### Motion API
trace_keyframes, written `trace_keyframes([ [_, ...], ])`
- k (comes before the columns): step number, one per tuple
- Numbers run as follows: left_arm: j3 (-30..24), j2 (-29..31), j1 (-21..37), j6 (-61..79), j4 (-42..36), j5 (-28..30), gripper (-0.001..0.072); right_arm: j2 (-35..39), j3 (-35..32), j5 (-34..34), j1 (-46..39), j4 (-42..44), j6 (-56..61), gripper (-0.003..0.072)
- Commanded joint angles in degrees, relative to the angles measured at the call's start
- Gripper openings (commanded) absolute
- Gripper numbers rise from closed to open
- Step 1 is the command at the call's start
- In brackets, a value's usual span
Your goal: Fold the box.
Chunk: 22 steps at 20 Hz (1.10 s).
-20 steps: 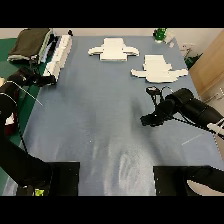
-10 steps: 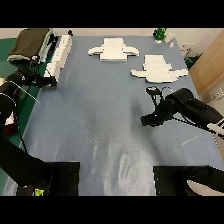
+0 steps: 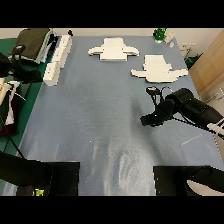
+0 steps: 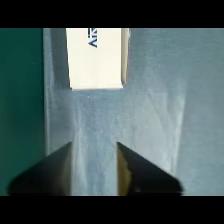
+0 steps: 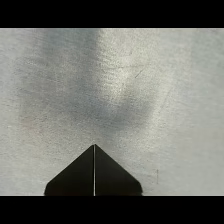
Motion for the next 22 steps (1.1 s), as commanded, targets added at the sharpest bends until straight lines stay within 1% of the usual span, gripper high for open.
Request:
trace_keyframes([
  [1, 2.64, 4.59, 0.07, -4.09, -2.34, -14.60, 0.0016, -0.04, 0.04, 0.00, -0.02, 0.02, 0.00, 0.0005],
  [4, 2.23, 7.41, -2.73, -3.28, -9.84, -18.62, 0.0014, -0.04, 0.04, -0.02, -0.02, 0.02, 0.00, 0.0005],
  [5, 1.49, 8.44, -4.72, -3.13, -10.67, -18.82, 0.0013, -0.04, 0.04, -0.02, -0.02, 0.02, 0.00, 0.0005],
  [7, -1.84, 11.23, -10.14, -3.13, -10.69, -17.86, 0.0012, -0.04, 0.04, -0.02, -0.02, 0.02, 0.00, 0.0005],
  [9, -7.21, 14.51, -16.63, -3.39, -10.64, -15.28, 0.0012, -0.04, 0.04, -0.02, -0.02, 0.02, 0.00, 0.0005],
  [14, -23.26, 22.18, -33.81, -8.96, -10.25, -3.96, 0.0013, -0.04, 0.04, -0.02, -0.02, 0.02, 0.00, 0.0005],
  [16, -27.06, 22.99, -39.36, -9.55, -10.25, -0.44, 0.0015, -0.04, 0.04, -0.02, -0.02, 0.02, 0.00, 0.0005],
  [18, -28.39, 22.84, -43.45, -9.53, -10.23, 2.23, 0.0016, -0.04, 0.04, -0.02, -0.02, 0.02, 0.00, 0.0005],
  [22, -28.39, 22.80, -46.90, -9.53, -10.34, 2.21, 0.0016, -0.04, 0.04, -0.02, -0.02, 0.02, 0.00, 0.0005],
])
